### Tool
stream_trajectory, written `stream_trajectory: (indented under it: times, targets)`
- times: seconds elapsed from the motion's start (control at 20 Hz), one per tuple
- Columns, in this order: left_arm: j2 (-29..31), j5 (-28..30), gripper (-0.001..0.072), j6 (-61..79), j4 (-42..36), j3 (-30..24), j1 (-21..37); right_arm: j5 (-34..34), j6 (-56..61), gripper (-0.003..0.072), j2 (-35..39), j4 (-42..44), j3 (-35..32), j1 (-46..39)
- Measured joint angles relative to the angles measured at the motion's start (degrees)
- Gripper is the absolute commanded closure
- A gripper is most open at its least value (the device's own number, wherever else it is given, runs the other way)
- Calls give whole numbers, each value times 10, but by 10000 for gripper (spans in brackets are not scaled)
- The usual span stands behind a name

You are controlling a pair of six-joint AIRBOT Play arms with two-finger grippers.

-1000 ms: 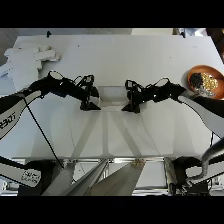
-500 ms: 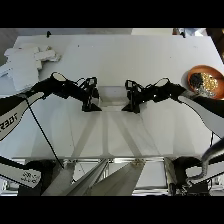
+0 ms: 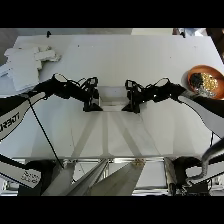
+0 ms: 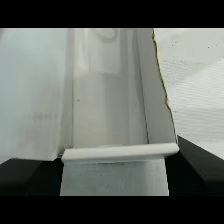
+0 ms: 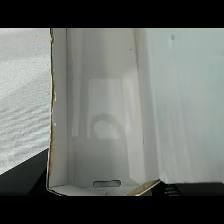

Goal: Fold the box and place the chain.

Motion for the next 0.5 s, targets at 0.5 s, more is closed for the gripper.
stream_trajectory:
  times: [0.5]
  targets:
    - [-2, -3, 147, 0, -3, 0, 0, 0, 0, 252, 0, 0, 0, 0]
